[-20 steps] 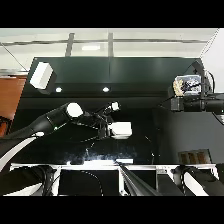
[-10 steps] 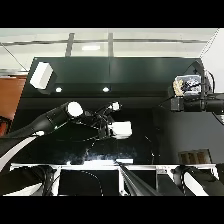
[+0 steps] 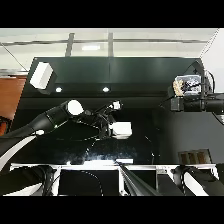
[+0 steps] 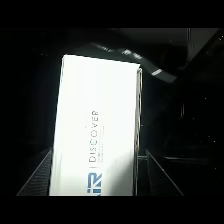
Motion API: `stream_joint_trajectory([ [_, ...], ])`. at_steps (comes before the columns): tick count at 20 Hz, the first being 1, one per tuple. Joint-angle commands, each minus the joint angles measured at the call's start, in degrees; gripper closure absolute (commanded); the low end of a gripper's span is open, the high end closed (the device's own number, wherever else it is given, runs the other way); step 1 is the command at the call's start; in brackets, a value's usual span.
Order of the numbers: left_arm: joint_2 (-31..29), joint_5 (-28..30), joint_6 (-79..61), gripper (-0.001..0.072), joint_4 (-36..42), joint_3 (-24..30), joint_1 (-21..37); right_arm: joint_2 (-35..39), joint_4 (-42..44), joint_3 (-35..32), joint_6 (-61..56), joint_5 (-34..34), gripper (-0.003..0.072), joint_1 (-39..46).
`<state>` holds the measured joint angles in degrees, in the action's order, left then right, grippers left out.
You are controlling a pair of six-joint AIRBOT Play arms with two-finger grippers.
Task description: Fold the box and place the chain.
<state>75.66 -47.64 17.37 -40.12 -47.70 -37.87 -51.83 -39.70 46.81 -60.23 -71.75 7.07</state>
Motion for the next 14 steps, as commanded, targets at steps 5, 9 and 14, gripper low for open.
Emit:
stream_joint_trajectory([
  [5,0.09,0.33,0.02,0.0003,-5.92,-0.07,-2.89,0.02,0.04,0.0,0.0,-0.02,0.0675,0.02],
  [9,0.11,4.76,1.11,0.0003,-6.71,-0.07,-4.55,0.02,0.04,0.0,0.0,-0.02,0.0675,0.02],
  [14,2.8,5.62,4.17,0.0003,-6.82,-0.02,-4.66,0.02,0.04,0.02,-0.02,0.04,0.0675,0.02],
])
